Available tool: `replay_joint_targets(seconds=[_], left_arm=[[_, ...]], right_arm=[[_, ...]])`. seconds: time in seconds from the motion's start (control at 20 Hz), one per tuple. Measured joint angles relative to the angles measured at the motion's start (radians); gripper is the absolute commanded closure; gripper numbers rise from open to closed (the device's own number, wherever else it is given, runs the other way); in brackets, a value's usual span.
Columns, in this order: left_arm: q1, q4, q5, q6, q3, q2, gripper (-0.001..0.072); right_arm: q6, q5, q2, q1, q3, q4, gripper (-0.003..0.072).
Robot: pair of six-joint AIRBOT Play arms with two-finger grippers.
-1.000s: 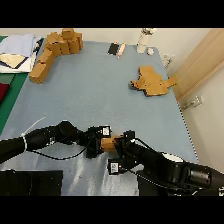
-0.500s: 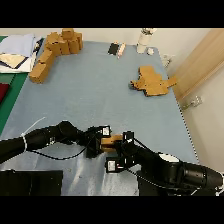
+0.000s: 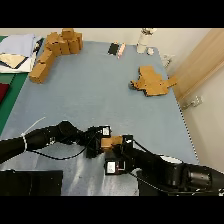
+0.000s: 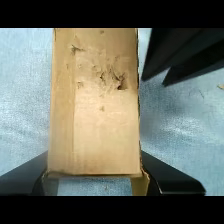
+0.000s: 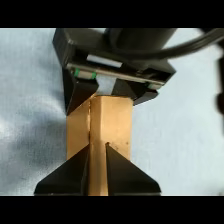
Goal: Fold the box.
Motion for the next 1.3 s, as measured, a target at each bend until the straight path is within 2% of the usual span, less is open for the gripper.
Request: replay_joint_targets(seconds=[0.25,0.3,0.35,0.4,0.5,0.6,0.75,0.9,1.05,1.3], left_arm=[[0.000,0.000,-0.002,0.000,0.000,0.000,0.0254],[0.000,0.000,-0.002,0.000,0.000,0.000,0.0254],[0.000,0.000,-0.002,0.000,0.000,0.000,0.0254],[0.000,0.000,-0.002,0.000,0.000,0.000,0.0254],[0.000,0.000,-0.002,0.000,0.000,0.000,0.0254],[0.000,0.000,-0.002,0.000,0.000,0.000,0.0254],[0.000,0.000,-0.002,0.000,0.000,0.000,0.0254],[0.000,0.000,-0.002,0.000,0.000,0.000,0.0254],[0.000,0.000,-0.002,0.000,0.000,0.000,0.0254],[0.000,0.000,-0.002,0.000,0.000,0.000,0.0254]], right_arm=[[0.281,-0.226,0.129,0.003,0.081,0.091,0.0525],[0.362,-0.253,0.151,0.004,0.080,0.122,0.0550],[0.461,-0.265,0.171,0.004,0.071,0.154,0.0683],[0.558,-0.263,0.185,0.004,0.055,0.185,0.0685],[0.767,-0.187,0.199,0.004,-0.002,0.245,0.0685],[1.008,-0.024,0.198,-0.006,-0.082,0.255,0.0685],[1.500,0.273,0.159,-0.085,-0.192,0.064,0.0685],[1.879,0.462,0.118,-0.199,-0.234,-0.184,0.0685],[2.058,0.576,0.089,-0.263,-0.251,-0.311,0.0685],[2.160,0.648,0.031,-0.254,-0.259,-0.374,0.0685]])
